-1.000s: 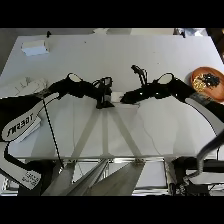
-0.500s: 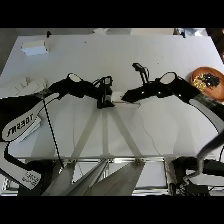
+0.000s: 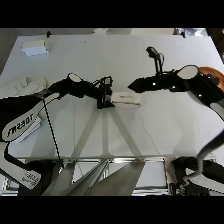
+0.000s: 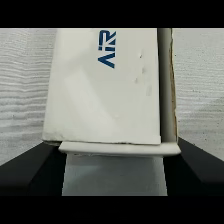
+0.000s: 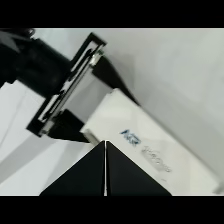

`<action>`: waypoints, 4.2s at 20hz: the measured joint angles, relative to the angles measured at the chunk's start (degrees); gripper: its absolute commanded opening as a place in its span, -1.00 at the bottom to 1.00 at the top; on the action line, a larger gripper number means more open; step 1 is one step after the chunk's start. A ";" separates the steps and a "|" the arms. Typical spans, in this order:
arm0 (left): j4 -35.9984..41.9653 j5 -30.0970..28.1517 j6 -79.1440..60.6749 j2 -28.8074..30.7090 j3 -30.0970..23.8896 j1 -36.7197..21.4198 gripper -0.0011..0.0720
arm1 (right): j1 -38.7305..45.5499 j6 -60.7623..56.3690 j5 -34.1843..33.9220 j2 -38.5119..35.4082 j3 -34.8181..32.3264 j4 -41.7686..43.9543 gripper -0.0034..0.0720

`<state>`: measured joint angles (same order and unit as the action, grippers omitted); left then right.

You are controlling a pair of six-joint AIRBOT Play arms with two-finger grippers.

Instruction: Fold the box and place the chain.

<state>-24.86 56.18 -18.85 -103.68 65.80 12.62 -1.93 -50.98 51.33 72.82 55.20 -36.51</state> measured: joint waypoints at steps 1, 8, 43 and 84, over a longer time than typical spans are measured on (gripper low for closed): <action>0.00 0.00 0.00 0.00 0.00 0.00 -0.20 | 1.70 -0.02 -0.11 -0.96 0.00 -0.96 -0.88; -0.02 0.00 0.00 0.00 0.00 0.00 -0.20 | 17.14 -2.21 -1.55 -6.62 0.00 -13.66 -0.88; 1.53 -31.98 21.92 21.81 -0.04 -0.31 -0.93 | 23.10 -9.01 -3.26 -7.76 -0.02 -44.28 -0.88; -0.70 -56.30 29.16 1.42 -0.02 -26.97 -0.84 | 23.10 -8.98 -3.28 -7.76 -0.02 -44.28 -0.88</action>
<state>-25.56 -0.12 10.31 -102.26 65.78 -14.35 21.17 -59.96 48.05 65.06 55.18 -80.79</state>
